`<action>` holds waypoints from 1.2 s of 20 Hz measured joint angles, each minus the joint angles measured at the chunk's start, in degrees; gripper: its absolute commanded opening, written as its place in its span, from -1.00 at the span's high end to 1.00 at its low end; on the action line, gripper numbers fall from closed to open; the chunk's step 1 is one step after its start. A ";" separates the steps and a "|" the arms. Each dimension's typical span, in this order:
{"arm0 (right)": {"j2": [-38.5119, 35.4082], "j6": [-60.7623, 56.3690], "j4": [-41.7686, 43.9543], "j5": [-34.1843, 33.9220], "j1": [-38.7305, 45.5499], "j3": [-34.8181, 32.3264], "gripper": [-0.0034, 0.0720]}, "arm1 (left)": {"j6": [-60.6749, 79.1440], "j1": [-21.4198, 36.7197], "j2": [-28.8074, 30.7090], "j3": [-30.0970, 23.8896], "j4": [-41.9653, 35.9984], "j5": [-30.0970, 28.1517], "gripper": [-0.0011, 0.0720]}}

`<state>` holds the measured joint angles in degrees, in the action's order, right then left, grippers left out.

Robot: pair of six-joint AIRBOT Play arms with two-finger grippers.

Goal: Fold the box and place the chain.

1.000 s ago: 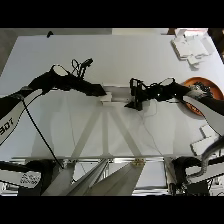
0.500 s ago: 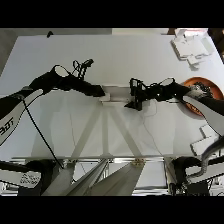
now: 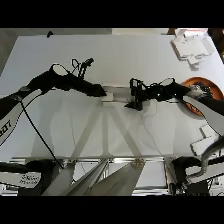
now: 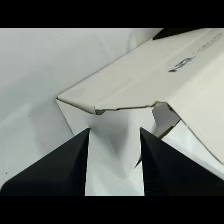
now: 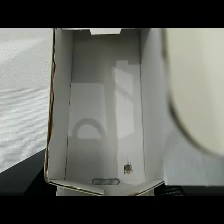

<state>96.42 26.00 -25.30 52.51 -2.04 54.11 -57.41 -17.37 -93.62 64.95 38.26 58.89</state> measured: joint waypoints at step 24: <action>0.00 -0.02 -0.07 0.04 0.02 0.00 -0.47 | -13.90 -6.21 0.11 3.10 13.75 -0.15 0.61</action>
<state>96.42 25.98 -25.36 52.56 -2.02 54.11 -71.31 -23.57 -93.51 68.05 52.01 58.74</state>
